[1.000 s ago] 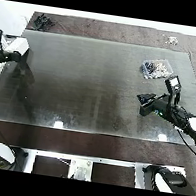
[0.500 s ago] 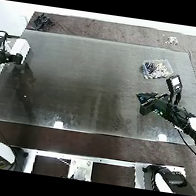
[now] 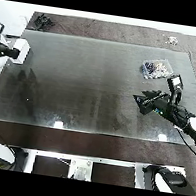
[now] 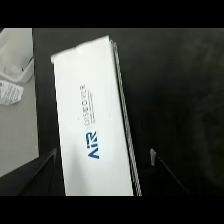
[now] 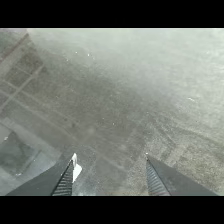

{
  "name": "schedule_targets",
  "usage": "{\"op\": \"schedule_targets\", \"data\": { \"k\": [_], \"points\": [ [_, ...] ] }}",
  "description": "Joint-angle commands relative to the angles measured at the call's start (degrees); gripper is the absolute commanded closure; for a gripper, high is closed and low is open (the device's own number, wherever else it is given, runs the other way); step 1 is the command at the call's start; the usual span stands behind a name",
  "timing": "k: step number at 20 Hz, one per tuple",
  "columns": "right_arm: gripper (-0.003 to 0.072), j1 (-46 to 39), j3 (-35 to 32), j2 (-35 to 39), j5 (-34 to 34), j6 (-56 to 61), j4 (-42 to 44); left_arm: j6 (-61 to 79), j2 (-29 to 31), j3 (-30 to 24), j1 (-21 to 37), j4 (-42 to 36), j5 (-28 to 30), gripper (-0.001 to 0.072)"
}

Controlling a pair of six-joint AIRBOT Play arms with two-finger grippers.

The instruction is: Fold the box and place the chain.

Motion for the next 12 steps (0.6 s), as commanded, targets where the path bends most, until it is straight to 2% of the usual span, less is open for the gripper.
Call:
{"op": "schedule_targets", "data": {
  "k": [1,2,3,5,7,10,12],
  "points": [
    [0.0383,0.0,0.0,0.1,-1.8,0.0,0.4,-3.1,8.0,0.1,0.0,-0.3,-7.3,0.012],
    [0.0585,0.0,0.0,0.1,-2.7,0.0,1.1,-3.0,10.6,0.1,0.0,-1.7,-10.8,0.0429],
    [0.0679,0.0,0.0,0.1,-3.5,0.0,1.6,-2.8,12.7,0.0,0.0,-3.5,-14.3,0.0698],
    [0.068,0.0,0.0,0.2,-5.4,0.0,2.0,-2.5,15.9,0.0,0.0,-9.2,-21.7,0.0693],
    [0.0682,0.0,0.0,1.2,-8.6,0.0,2.0,-1.3,18.0,0.0,-1.1,-13.4,-26.4,0.0696],
    [0.0683,0.0,0.0,5.2,-13.4,0.0,2.0,-0.6,22.0,-0.8,-6.3,-13.3,-26.7,0.0697],
    [0.0683,0.0,-0.3,8.6,-14.1,0.0,2.0,1.2,27.1,-5.6,-11.4,-13.4,-21.1,0.0697]
  ]
}}
